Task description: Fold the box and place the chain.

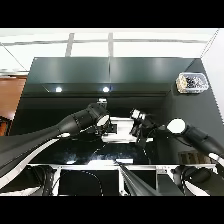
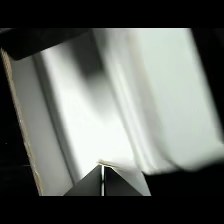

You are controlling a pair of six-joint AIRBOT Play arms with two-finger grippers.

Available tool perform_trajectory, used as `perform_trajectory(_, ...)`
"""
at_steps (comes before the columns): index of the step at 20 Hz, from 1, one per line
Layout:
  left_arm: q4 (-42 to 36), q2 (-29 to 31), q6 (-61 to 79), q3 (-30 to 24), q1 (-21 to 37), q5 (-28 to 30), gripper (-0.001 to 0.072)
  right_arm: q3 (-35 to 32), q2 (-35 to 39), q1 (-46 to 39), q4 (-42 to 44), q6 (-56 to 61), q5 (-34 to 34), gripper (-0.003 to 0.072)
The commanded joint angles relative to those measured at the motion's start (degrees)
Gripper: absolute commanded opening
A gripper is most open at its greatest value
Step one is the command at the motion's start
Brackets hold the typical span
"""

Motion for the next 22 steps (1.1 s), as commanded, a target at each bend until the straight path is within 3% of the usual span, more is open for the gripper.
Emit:
perform_trajectory(1,0.0,0.0,0.1,0.1,0.0,-0.1,0.0027,2.3,7.1,-9.0,-20.8,29.6,11.2,0.0008)
perform_trajectory(3,0.0,0.0,0.1,0.1,0.0,-0.2,0.0027,1.8,11.0,-19.9,-28.9,43.5,15.5,0.0008)
perform_trajectory(4,0.0,0.0,0.1,0.1,0.0,-0.1,0.0027,1.1,11.3,-25.4,-27.9,49.5,15.8,0.0008)
perform_trajectory(7,0.0,0.0,0.1,0.1,0.0,-0.1,0.0027,-5.2,11.1,-35.9,-13.4,57.1,15.0,0.0008)
perform_trajectory(10,0.0,0.0,0.1,0.1,0.1,-0.1,0.0027,-9.7,7.3,-34.8,-4.4,54.8,15.4,0.0008)
perform_trajectory(15,0.0,0.0,0.1,0.1,0.1,-0.2,0.0027,-10.2,-2.5,-25.8,10.2,40.0,13.5,0.0008)
perform_trajectory(18,0.0,0.0,0.1,0.1,0.1,-0.2,0.0027,-10.1,-4.2,-24.8,14.1,34.0,14.5,0.0009)
perform_trajectory(22,0.0,0.0,0.1,0.1,0.1,-0.2,0.0027,-7.1,-4.2,-24.8,13.2,29.8,20.2,0.0009)
